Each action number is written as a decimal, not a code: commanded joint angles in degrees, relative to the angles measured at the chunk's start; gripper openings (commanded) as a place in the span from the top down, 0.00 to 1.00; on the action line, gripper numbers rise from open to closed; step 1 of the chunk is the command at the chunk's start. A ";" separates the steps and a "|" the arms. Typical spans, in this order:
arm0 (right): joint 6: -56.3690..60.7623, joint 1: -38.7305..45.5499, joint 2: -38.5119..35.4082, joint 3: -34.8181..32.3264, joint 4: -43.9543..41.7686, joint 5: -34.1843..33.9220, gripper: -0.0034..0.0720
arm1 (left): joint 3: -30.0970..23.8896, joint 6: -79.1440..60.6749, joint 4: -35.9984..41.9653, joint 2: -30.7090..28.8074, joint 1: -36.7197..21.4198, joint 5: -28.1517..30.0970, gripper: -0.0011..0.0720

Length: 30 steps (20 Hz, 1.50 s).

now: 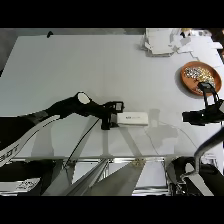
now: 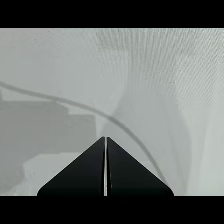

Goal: Fold the box and place the chain.

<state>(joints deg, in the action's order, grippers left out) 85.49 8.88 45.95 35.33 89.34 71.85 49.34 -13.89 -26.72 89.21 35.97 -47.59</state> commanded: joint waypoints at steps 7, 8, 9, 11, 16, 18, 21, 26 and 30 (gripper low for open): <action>0.00 0.04 -0.04 0.00 -0.02 0.00 0.93 | 0.09 35.87 -14.47 -21.49 -23.21 5.11 0.99; 0.00 0.04 -0.04 0.00 -0.02 0.00 0.93 | 0.07 40.89 -17.88 -22.95 -26.91 4.92 0.99; 0.00 0.04 -0.04 0.00 -0.02 0.00 0.93 | 0.07 45.94 -21.51 -24.15 -30.80 4.35 0.99; 0.00 0.04 -0.04 0.00 -0.02 -0.02 0.93 | 0.07 52.70 -27.74 -25.16 -37.70 1.62 0.99; 0.00 0.04 -0.04 0.00 -0.02 -0.04 0.93 | -3.50 63.58 -38.12 -25.00 -49.46 -2.16 0.99; 0.00 0.04 -0.04 0.00 -0.02 -0.02 0.93 | -6.88 66.97 -41.05 -24.98 -52.30 -1.62 0.98; 0.00 0.04 -0.04 0.00 -0.02 -0.02 0.93 | -11.30 71.63 -45.99 -24.98 -54.07 -1.25 0.98; 0.00 0.04 -0.04 0.00 -0.02 -0.02 0.93 | -14.14 72.41 -47.93 -25.00 -54.07 -6.38 0.84; 0.00 0.04 -0.04 0.00 -0.02 -0.02 0.93 | -14.14 72.46 -47.91 -25.00 -54.12 -11.02 0.03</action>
<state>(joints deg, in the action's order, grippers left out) 85.49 8.88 45.95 35.33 89.34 71.81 35.62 58.06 -74.02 64.20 -17.93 -55.70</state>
